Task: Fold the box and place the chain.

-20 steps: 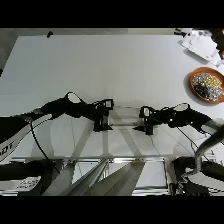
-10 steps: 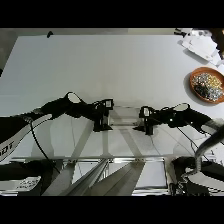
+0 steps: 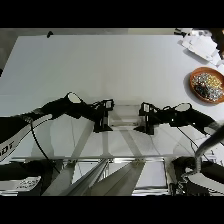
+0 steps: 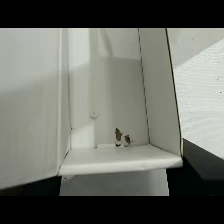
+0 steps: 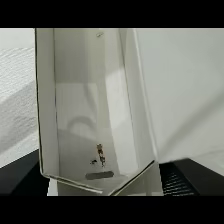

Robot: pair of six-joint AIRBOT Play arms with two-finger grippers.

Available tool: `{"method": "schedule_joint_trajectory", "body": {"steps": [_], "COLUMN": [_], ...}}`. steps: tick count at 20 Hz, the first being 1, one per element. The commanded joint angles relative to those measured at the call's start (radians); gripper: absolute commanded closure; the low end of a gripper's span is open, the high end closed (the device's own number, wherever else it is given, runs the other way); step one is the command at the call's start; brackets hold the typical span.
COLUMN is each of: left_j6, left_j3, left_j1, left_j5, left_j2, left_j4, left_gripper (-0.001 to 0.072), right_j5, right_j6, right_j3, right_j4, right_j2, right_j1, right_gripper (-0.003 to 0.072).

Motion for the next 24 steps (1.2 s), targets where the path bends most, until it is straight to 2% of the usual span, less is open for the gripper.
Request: {"method": "schedule_joint_trajectory", "body": {"steps": [1,5,8,10,14,15,16,19,24], "left_j6": [-0.021,-0.053,-0.069,-0.103,-0.195,-0.197,-0.199,-0.200,-0.189], "left_j3": [0.001,0.001,0.001,0.001,0.001,0.001,0.001,0.001,0.001], "left_j1": [0.000,0.001,0.001,0.001,0.000,0.000,0.000,-0.006,-0.050], "left_j5": [0.036,0.070,0.069,0.081,0.156,0.156,0.155,0.166,0.209], "left_j2": [0.001,0.002,0.010,0.042,0.101,0.100,0.100,0.100,0.074], "left_j4": [0.002,0.003,0.006,0.047,0.118,0.138,0.159,0.161,0.181], "left_gripper": [0.0297,0.0297,0.0297,0.0297,0.0305,0.0344,0.0348,0.0335,0.0336], "right_j5": [-0.041,-0.056,-0.002,0.063,0.091,0.090,0.090,0.071,-0.015], "right_j6": [0.124,0.307,0.491,0.600,0.632,0.632,0.632,0.630,0.622], "right_j3": [0.001,0.001,0.001,0.001,0.001,0.001,0.001,0.001,0.001], "right_j4": [-0.150,-0.386,-0.570,-0.621,-0.615,-0.610,-0.595,-0.506,-0.333], "right_j2": [0.113,0.262,0.311,0.332,0.404,0.425,0.447,0.500,0.509], "right_j1": [-0.001,-0.001,-0.001,-0.001,-0.001,-0.001,-0.001,0.000,0.000], "right_gripper": [-0.0016,-0.0016,-0.0012,0.0186,0.0185,0.0185,0.0186,0.0185,0.0183]}}
